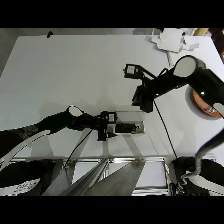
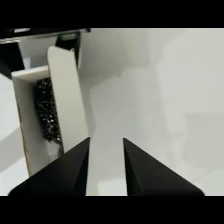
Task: Fold the box and place the chain.
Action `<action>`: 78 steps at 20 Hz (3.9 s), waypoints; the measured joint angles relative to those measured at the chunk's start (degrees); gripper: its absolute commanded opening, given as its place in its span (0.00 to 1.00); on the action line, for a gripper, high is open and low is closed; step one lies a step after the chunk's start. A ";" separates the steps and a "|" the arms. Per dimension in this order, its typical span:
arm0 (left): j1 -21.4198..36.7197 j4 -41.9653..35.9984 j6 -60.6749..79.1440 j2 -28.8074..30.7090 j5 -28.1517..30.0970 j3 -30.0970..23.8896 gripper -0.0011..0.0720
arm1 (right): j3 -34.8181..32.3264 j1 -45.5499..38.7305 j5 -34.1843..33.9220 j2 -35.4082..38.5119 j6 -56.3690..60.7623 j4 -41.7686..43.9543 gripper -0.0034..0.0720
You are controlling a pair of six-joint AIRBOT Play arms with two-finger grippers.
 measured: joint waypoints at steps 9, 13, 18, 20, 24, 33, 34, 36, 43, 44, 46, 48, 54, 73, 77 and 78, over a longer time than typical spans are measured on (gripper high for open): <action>0.00 0.00 0.00 0.00 0.00 0.00 0.22 | -13.92 10.93 -7.17 4.79 -0.04 -1.31 0.51; 0.00 0.00 0.00 0.02 0.00 0.00 0.22 | -17.46 14.82 -10.95 7.69 -0.07 -2.84 0.51; 0.00 0.00 0.00 0.02 -0.02 0.00 0.22 | -19.30 17.03 -14.29 10.29 -0.04 -4.90 0.50; 0.00 0.00 0.00 0.02 -0.02 0.00 0.22 | -20.20 17.27 -15.12 10.62 0.17 -6.21 0.40; 0.00 -0.02 -0.02 0.02 -0.02 0.00 0.22 | -21.09 17.51 -17.40 10.88 1.77 -7.72 0.34; 0.02 -0.11 -0.11 0.02 0.09 0.00 0.22 | -21.59 17.51 -20.72 13.33 3.17 -8.76 0.28; 0.02 -0.09 -0.09 0.02 0.09 0.00 0.22 | -21.92 17.53 -21.07 13.42 3.26 -8.74 0.29; 0.02 -0.07 -0.02 0.02 0.07 0.00 0.22 | -22.93 17.53 -21.51 13.60 3.34 -8.50 0.29; 0.02 0.04 0.17 0.02 0.04 0.00 0.22 | -26.16 17.51 -21.64 13.86 3.02 -6.34 0.51; 0.00 0.04 0.15 0.02 0.04 0.00 0.22 | -26.34 17.51 -21.64 14.10 3.02 -6.01 0.51; 0.00 0.04 0.07 0.02 0.00 0.00 0.22 | -26.51 17.51 -20.96 15.23 2.95 -5.33 0.51; 0.02 0.04 0.04 0.02 0.00 0.00 0.22 | -26.56 17.53 -21.22 17.27 2.93 -4.74 0.32; 0.00 0.02 0.02 0.02 -0.02 0.00 0.22 | -26.67 17.44 -22.32 19.10 3.17 -3.91 0.07; 0.00 -0.07 -0.17 0.02 -0.11 0.00 0.22 | -26.43 17.46 -18.58 12.52 9.03 -4.76 0.07; 0.00 -0.07 -0.15 0.02 -0.07 0.00 0.22 | -24.06 16.83 -16.55 19.45 19.78 -12.76 0.07; 0.00 -0.07 -0.13 0.02 -0.07 0.00 0.22 | -23.71 15.85 -16.15 21.03 23.91 -15.98 0.07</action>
